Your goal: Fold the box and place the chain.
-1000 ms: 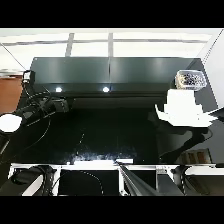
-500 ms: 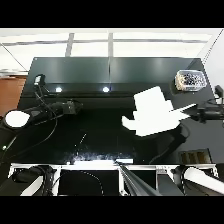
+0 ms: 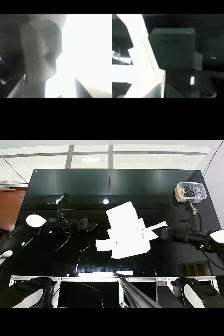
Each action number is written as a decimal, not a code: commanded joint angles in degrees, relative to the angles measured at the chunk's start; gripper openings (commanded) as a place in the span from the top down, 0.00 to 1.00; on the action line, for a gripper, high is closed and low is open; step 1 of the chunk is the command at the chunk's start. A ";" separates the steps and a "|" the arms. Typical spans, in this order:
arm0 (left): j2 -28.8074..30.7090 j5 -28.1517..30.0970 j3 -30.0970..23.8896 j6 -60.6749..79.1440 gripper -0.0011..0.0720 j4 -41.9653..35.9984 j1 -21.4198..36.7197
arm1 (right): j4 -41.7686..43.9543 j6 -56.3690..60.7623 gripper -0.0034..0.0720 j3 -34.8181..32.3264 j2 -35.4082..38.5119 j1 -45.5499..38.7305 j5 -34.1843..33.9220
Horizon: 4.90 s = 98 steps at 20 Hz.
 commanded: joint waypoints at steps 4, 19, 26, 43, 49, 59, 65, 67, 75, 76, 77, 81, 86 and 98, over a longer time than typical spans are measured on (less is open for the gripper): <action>-15.21 -12.79 0.98 27.43 0.04 -20.20 1.42 | 3.19 -1.40 0.90 -1.77 2.08 8.61 -6.67; -33.09 -31.21 16.17 38.05 0.07 -12.96 -3.72 | 2.95 -0.07 0.90 -1.77 2.08 8.59 -4.68; -33.11 -29.81 17.68 40.22 0.72 -11.69 -4.33 | 2.69 0.15 0.90 -1.77 2.08 8.59 -4.26; -33.11 -27.54 17.68 40.28 0.74 -12.81 -3.17 | -1.60 1.57 0.90 -1.77 2.08 8.59 -0.98; -33.11 -26.03 17.79 40.33 0.86 -15.30 -3.17 | -1.57 1.62 0.90 -1.77 2.08 8.59 -0.52; -27.17 -31.04 18.36 51.58 0.96 -10.12 -3.91 | -15.98 1.16 0.01 11.54 2.08 1.99 4.61; -15.23 -12.24 16.79 59.39 0.95 5.99 -13.60 | -22.80 -7.30 0.01 14.38 2.03 4.76 5.18; -16.37 -12.15 16.70 59.43 0.95 5.77 -13.53 | -23.39 -11.61 0.02 13.42 2.03 7.13 5.16; -16.39 -4.50 8.48 68.65 0.95 -6.23 -13.51 | -24.26 -16.44 0.02 10.56 2.01 14.71 0.48; -16.44 -3.87 7.63 69.29 0.95 -4.42 -13.40 | -24.30 -17.86 0.02 10.29 2.01 15.39 0.31; -16.48 -2.73 7.13 69.46 0.95 -1.40 -13.42 | -24.37 -19.10 0.02 10.05 1.99 16.11 0.22; -16.46 -3.17 7.32 69.20 0.95 5.84 -13.42 | -26.27 -21.00 0.02 9.88 0.66 20.50 0.09; -16.48 -3.72 7.32 68.94 0.95 11.32 -13.42 | -27.08 -21.16 0.02 9.88 -2.78 25.62 -1.29; -16.48 -1.75 7.32 68.96 0.95 12.61 -13.42 | -26.40 -28.24 0.02 5.40 -7.52 32.50 -0.68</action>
